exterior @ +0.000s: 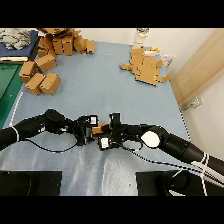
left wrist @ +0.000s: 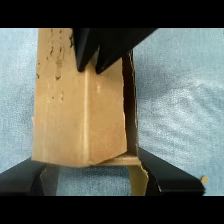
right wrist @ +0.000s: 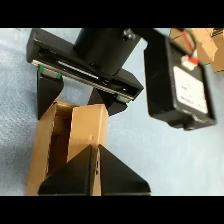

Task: Fold the box.

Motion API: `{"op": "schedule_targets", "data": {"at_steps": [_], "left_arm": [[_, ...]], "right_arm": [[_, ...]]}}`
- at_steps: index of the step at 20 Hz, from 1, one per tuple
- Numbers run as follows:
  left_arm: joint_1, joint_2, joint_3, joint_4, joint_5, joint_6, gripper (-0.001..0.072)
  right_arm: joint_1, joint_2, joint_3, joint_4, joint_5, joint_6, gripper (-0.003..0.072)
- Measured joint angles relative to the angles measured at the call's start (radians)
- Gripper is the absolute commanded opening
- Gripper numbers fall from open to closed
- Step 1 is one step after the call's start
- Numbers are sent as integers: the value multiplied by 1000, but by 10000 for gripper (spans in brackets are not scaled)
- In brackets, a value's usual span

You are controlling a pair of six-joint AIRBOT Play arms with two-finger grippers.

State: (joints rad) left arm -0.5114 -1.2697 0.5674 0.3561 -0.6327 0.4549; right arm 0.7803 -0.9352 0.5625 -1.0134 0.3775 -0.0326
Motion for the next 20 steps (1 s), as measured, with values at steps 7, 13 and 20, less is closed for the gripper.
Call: {"op": "schedule_targets", "data": {"at_steps": [7,13,20], "left_arm": [[0,0,0,-2,5,-1,477],[0,0,0,0,1,2,477],[0,0,0,0,0,1,477]], "right_arm": [[0,-43,-2,0,55,51,51],[0,-53,-1,-2,105,97,66],[-34,59,-2,-2,139,386,1]]}}
